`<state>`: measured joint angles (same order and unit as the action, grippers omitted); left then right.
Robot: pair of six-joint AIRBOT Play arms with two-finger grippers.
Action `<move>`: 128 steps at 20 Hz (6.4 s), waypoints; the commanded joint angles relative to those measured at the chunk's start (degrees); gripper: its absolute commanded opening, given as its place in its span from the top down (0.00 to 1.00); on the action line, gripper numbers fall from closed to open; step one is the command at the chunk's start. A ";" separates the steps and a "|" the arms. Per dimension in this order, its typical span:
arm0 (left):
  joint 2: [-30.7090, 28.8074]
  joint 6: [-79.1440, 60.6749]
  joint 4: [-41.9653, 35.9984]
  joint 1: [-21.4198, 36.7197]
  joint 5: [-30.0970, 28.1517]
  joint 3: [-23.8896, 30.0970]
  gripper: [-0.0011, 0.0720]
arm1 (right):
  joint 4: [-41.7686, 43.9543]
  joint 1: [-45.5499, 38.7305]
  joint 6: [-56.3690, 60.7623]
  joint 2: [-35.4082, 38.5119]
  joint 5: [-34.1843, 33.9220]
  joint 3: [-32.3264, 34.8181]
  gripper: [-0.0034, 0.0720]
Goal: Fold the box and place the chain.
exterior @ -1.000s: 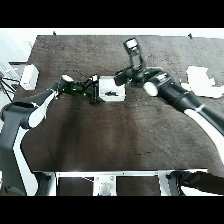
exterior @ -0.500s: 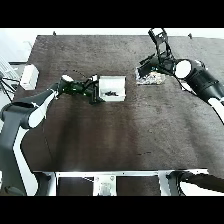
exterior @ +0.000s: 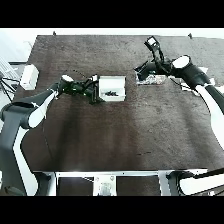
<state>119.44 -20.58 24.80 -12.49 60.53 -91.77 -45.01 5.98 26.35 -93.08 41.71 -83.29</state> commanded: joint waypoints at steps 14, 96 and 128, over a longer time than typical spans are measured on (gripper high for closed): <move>-0.02 -0.02 0.00 0.04 -0.02 0.00 0.36 | 4.94 3.48 -7.21 -13.55 13.92 -11.21 0.94; -0.02 -0.02 0.00 0.04 -0.04 0.00 0.36 | -11.43 14.08 -8.09 -15.23 22.45 -16.24 0.59; -0.02 -0.02 0.00 0.04 -0.02 0.00 0.36 | 18.05 5.42 -11.61 -15.28 24.06 -2.32 0.94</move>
<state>119.46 -20.60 24.77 -12.49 60.51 -91.77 -28.23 11.27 15.57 -108.36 66.08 -88.25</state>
